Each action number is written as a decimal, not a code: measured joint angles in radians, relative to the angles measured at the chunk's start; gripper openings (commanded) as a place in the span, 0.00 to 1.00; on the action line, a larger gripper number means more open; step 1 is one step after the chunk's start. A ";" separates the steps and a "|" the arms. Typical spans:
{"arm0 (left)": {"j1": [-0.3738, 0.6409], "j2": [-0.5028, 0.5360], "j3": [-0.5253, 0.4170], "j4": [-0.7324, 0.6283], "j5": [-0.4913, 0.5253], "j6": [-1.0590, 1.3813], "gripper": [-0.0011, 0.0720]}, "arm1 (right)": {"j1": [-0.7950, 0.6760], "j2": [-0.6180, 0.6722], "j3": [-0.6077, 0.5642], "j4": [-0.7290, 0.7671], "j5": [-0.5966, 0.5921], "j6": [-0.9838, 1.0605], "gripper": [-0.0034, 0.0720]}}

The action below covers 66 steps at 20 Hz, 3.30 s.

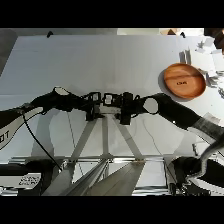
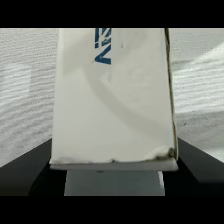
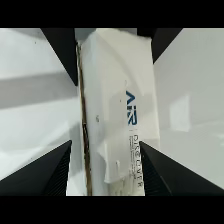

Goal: Fold the box and place the chain.

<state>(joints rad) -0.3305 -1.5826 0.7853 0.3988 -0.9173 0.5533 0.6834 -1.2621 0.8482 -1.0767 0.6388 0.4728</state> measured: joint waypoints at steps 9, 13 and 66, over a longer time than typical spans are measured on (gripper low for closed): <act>0.000 0.000 0.000 0.000 0.001 0.000 0.48 | -0.045 0.066 -0.001 0.092 -0.004 0.249 0.06; 0.000 0.000 0.000 0.000 0.001 0.000 0.48 | -0.109 -0.020 -0.028 0.305 -0.003 0.382 0.05; 0.409 0.784 -0.001 1.098 0.060 -1.421 0.03 | -0.599 0.453 -0.103 -0.547 0.494 0.967 0.06</act>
<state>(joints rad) 0.0784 -0.7990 0.7845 1.4967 -0.8574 -0.8680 0.0849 -0.8093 0.7456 -1.6234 1.1332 1.4399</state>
